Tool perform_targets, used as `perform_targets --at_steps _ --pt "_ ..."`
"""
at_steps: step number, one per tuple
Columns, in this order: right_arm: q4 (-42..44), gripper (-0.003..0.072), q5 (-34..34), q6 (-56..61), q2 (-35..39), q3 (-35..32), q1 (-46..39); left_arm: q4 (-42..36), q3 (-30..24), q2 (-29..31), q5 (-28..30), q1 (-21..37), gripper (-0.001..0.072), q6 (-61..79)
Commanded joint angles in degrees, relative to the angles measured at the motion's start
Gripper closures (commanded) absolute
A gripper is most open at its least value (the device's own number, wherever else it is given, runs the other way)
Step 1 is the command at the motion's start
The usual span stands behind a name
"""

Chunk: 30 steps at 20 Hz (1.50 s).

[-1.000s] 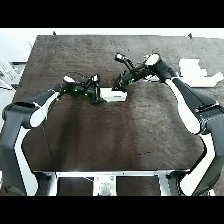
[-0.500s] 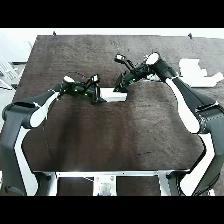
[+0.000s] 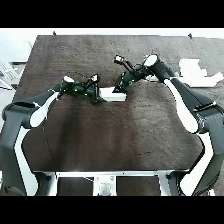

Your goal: Fold the box and place the chain.

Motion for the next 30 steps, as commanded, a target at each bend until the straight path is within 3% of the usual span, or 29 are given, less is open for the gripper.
perform_targets --at_steps 1,24,30 --pt "0.1 0.0170 -1.0 0.2 -0.1 0.1 0.2 0.0 0.0 0.0 -0.1 0.0 0.0239 0.1" --pt "0.1 0.0173 0.4 1.7 0.9 -3.6 1.2 0.0 0.0 0.0 -0.1 0.0 0.0239 0.1" --pt "4.6 0.0172 0.7 1.4 0.9 -4.3 0.8 0.0 0.0 0.0 -0.1 0.0 0.0239 0.1"
